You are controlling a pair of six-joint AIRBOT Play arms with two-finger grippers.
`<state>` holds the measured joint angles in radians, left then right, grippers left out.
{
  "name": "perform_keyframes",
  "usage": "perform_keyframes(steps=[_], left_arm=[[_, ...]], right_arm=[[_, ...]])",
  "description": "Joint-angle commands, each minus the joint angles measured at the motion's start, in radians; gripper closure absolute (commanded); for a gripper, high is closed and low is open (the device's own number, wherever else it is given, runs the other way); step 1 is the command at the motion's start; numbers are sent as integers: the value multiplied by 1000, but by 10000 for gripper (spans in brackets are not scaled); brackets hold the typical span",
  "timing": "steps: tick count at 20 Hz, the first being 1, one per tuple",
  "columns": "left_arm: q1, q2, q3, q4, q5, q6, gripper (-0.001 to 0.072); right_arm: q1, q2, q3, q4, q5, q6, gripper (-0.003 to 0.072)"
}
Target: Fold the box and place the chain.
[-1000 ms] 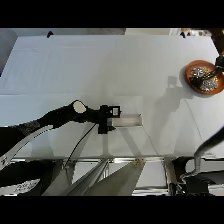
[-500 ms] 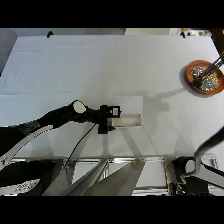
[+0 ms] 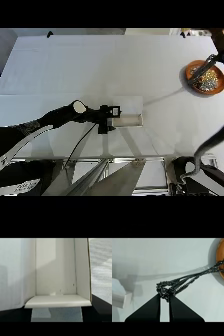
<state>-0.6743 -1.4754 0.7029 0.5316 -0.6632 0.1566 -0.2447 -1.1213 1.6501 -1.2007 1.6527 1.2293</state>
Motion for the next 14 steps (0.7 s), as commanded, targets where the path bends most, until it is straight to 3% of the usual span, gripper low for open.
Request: perform_keyframes(steps=[1, 5, 8, 14], left_arm=[[0, 1, 0, 0, 0, 0, 697], [0, 1, 0, 0, 0, 0, 697], [0, 1, 0, 0, 0, 0, 697], [0, 1, 0, 0, 0, 0, 697]], right_arm=[[88, 53, -34, 5, 61, 0, 668], [191, 137, -144, 28, 61, 31, 668], [259, 184, -258, 129, 42, 31, 668], [374, 206, -441, 165, -48, 48, 668]])
